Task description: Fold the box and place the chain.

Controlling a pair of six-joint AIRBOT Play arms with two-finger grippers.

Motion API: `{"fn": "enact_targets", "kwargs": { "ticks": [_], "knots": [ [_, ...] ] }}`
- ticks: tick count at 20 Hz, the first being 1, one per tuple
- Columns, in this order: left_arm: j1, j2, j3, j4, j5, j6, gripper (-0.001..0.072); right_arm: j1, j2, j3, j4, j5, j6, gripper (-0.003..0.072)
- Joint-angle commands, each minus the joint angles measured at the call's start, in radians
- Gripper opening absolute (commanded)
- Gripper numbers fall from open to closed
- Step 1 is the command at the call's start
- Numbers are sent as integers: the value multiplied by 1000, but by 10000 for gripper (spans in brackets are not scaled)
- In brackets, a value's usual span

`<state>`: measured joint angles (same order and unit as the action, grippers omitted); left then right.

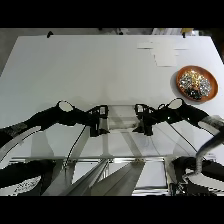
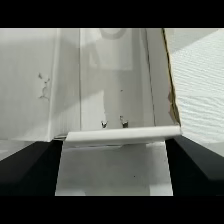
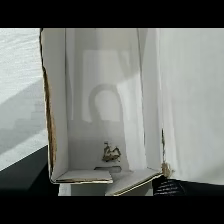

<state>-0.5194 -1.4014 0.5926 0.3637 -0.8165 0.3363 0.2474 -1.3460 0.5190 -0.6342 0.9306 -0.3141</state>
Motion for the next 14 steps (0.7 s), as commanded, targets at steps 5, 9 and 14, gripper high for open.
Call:
{"fn": "enact_targets", "kwargs": {
  "ticks": [5,9,14],
  "knots": [
    [-58,-24,0,-92,43,117,705,0,1,1,-1,0,-1,400],
    [-62,-31,0,-101,74,108,677,0,1,1,-1,0,-1,400],
    [-62,-32,0,-93,76,105,166,0,1,1,-1,0,-1,400]
  ]
}}
